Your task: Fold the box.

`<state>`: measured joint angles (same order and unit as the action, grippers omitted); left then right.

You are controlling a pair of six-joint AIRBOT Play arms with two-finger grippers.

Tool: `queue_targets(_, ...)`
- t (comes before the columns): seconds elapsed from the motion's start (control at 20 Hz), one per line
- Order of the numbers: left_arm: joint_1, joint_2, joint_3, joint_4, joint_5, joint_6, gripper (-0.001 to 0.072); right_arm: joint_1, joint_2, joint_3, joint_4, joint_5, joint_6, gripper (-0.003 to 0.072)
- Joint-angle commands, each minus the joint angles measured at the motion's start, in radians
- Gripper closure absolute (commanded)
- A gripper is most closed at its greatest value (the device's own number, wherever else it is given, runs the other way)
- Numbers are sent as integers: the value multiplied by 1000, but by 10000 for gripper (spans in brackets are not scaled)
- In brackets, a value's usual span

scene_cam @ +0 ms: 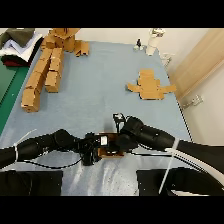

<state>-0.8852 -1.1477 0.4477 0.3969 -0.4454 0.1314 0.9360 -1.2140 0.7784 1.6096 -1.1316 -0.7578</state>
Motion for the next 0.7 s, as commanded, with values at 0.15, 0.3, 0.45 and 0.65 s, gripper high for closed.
queue_targets(0.15, 0, 0, 0, 0, 1, 3, 196, 20, -63, 47, -35, -80, 53, 654)
queue_targets(0.3, 0, 0, 0, 0, 1, 3, 196, 20, -62, 47, -37, -93, 50, 682)
queue_targets(0.45, 0, 0, 0, 0, 1, 3, 196, 20, -60, 47, -34, -110, 39, 356)
queue_targets(0.65, 0, 0, 0, 0, 1, 3, 196, 20, -14, 47, -53, -153, 31, 203)
